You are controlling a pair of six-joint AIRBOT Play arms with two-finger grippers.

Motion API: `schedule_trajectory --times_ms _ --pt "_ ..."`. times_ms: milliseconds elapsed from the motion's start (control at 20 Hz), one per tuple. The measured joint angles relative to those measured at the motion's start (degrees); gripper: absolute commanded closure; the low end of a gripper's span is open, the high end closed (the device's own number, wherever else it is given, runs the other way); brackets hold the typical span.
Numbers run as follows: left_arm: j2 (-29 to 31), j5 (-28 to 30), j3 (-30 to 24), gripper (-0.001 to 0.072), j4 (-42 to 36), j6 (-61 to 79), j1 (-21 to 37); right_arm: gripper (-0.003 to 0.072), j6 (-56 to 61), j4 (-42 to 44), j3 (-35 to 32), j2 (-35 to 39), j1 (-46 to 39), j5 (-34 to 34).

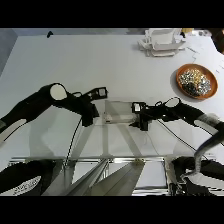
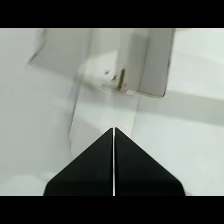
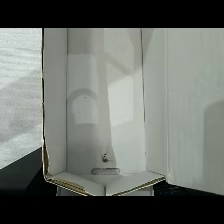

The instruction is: Fold the box and place the chain.

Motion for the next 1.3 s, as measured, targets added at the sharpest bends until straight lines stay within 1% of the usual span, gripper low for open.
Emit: schedule_trajectory --times_ms 150,300,400,550,700,850,1300 --pt "2.4 -1.6 0.0 0.0706 2.8 -12.4 4.4 0.0288 0.0 0.0 0.0 0.0 0.0 0.0" --pt "2.4 -2.4 -0.1 0.0706 4.0 -22.5 8.1 0.0288 0.0 0.0 0.0 0.0 0.0 0.0" --pt "1.1 -2.8 -0.1 0.0706 4.3 -27.6 10.1 0.0288 0.0 0.0 0.0 0.0 0.0 0.0" --pt "-2.8 -3.0 -0.2 0.0706 3.1 -33.0 11.7 0.0288 0.0 0.0 0.0 0.0 0.0 0.0" --pt "-7.3 -3.5 -0.2 0.0707 0.7 -35.5 12.0 0.0288 0.0 0.0 0.0 0.0 0.0 0.0" --pt "-10.2 -3.7 -0.2 0.0706 -1.1 -36.3 11.6 0.0288 0.0 0.0 0.0 0.0 0.0 0.0" --pt "-13.5 -1.0 -0.2 0.0706 -5.6 -36.9 11.3 0.0288 0.1 0.0 0.0 0.0 0.0 0.0"
